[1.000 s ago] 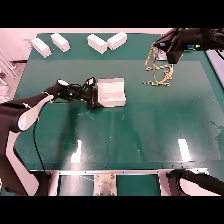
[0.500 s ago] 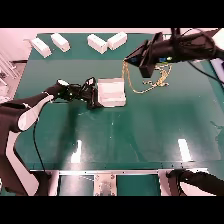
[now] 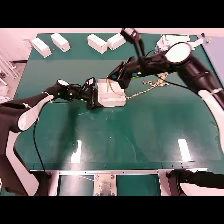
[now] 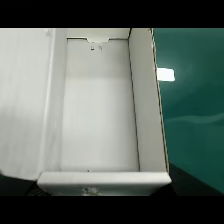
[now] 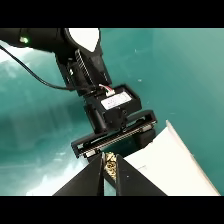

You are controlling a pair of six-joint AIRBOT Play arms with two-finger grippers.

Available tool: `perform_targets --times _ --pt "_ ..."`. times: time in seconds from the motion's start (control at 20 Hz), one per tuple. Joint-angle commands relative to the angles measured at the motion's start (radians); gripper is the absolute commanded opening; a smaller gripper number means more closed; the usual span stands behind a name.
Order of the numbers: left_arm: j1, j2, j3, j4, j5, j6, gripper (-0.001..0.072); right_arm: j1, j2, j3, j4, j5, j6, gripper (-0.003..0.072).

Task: Fold the box and place the chain.

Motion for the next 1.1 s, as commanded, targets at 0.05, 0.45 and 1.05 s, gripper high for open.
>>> perform_targets --times 0.05,0.45,1.05 --pt "0.001 0.001 0.001 0.0 0.0 0.0 0.0534 0.001 -0.117 -0.003 0.009 -0.033 -0.006 0.0006" --pt "0.001 0.0 0.001 0.0 0.0 0.0 0.0534 -0.033 -0.19 -0.003 -0.047 -0.112 0.003 0.0251" --pt "0.001 0.0 0.001 0.0 0.0 0.0 0.0533 -0.344 -0.185 -0.05 -0.505 -0.167 0.557 0.0472"
